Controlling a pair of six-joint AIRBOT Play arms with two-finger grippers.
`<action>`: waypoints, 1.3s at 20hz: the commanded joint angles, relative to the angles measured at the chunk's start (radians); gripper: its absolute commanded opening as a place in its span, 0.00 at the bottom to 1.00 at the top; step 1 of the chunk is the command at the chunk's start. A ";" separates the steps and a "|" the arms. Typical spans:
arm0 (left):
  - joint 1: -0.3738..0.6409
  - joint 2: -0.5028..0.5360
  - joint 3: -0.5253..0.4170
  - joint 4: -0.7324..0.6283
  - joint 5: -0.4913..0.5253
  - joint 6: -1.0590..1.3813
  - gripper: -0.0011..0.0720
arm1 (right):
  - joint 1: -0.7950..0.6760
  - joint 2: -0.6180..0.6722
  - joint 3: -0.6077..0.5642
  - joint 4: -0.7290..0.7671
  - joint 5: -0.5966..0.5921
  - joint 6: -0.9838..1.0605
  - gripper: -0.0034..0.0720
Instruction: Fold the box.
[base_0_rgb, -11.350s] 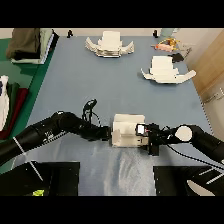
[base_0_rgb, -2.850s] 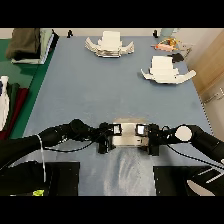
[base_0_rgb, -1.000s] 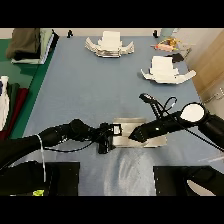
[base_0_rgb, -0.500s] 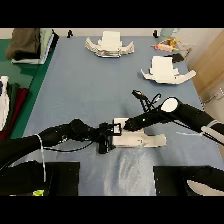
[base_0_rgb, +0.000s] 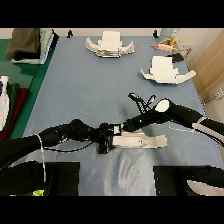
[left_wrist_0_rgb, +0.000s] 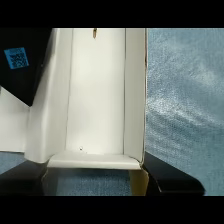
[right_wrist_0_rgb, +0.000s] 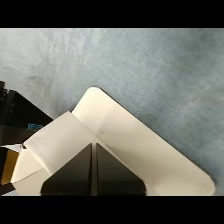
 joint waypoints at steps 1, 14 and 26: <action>0.000 0.001 0.001 0.000 0.001 -0.001 0.60 | 0.001 0.002 0.002 0.007 0.005 -0.007 0.10; 0.000 0.001 0.001 0.000 0.001 -0.002 0.60 | -0.056 0.293 0.011 -0.078 0.219 0.000 0.11; 0.000 0.001 0.001 0.000 0.001 -0.002 0.60 | -0.055 0.636 -0.182 -0.441 0.372 -0.298 0.76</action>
